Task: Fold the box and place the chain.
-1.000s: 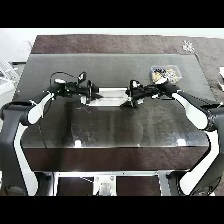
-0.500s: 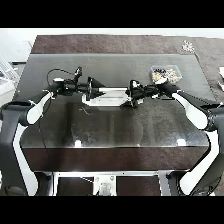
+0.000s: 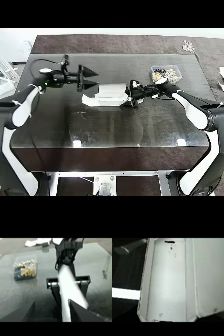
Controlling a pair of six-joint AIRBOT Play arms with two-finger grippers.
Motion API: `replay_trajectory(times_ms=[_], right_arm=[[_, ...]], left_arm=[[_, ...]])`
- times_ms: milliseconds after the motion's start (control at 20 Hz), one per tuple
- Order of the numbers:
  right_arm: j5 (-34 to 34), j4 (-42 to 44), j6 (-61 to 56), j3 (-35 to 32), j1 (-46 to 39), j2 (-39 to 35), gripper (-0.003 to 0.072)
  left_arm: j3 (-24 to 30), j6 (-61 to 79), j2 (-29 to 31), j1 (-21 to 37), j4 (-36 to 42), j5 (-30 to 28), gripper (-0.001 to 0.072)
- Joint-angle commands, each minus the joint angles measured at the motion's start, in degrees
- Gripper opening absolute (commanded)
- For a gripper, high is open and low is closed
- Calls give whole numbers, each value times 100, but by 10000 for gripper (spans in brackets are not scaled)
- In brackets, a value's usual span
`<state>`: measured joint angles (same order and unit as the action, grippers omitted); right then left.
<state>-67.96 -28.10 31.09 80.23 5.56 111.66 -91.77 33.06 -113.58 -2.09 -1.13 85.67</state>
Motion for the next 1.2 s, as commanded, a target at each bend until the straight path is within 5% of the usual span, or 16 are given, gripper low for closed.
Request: replay_trajectory(times_ms=[0, 50, 100, 300, 450, 700, 1150], right_arm=[[-9, 2, 0, -2, 2, 2, 591], [-7, 2, 0, -2, 2, 2, 591], [-9, 2, 0, -2, 2, 2, 591], [-7, 2, 0, -2, 2, 2, 591], [-9, 4, 0, -2, 2, 2, 591], [-7, 2, 0, -2, 2, 2, 591], [-7, 4, 0, -2, 2, 2, 591]], left_arm=[[-24, -4, 402, 356, -17, 647, 432], [-24, 0, 481, 420, -57, 881, 175], [-33, 44, 546, 435, -105, 1152, 22], [-2, -63, 903, 297, -566, 1198, 13], [459, -275, 1591, 28, -1093, 140, 13], [2111, 345, 2841, -507, -1163, -2061, 13], [3493, 68, 3010, -658, -1823, -2636, 19]])
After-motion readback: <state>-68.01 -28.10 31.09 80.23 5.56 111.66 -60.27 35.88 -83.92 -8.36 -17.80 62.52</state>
